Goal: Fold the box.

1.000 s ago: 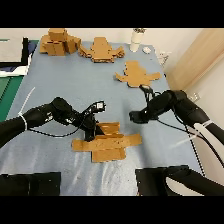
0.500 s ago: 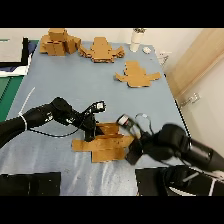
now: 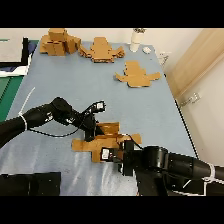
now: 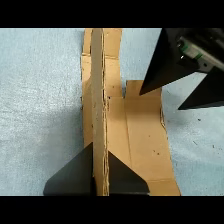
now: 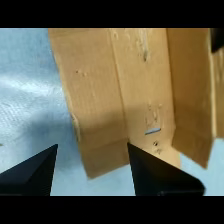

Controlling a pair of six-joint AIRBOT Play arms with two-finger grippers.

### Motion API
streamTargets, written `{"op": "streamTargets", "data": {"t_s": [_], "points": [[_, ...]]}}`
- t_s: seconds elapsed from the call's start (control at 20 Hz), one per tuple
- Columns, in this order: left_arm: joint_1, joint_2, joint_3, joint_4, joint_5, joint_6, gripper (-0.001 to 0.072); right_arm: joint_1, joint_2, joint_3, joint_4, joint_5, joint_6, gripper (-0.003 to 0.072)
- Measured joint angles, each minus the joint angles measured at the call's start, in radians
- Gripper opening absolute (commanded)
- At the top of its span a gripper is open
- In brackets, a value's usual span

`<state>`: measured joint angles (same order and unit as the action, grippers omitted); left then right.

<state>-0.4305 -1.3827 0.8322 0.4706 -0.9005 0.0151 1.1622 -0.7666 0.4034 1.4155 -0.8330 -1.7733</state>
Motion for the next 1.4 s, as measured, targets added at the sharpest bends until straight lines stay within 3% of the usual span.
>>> {"op": "streamTargets", "data": {"t_s": [0.2, 0.5, 1.4], "points": [[0.000, 0.000, 0.000, 0.000, 0.000, 0.000, 0.0012, 0.009, -0.063, -0.006, -0.074, 0.094, -0.009, 0.0648], [0.000, 0.000, 0.000, 0.000, 0.000, 0.000, 0.0011, 0.012, -0.099, -0.007, -0.151, 0.134, 0.044, 0.0648], [0.000, 0.000, 0.000, 0.000, 0.000, 0.000, 0.0012, 0.010, 0.002, -0.008, -0.182, 0.151, 0.186, 0.0652]]}}
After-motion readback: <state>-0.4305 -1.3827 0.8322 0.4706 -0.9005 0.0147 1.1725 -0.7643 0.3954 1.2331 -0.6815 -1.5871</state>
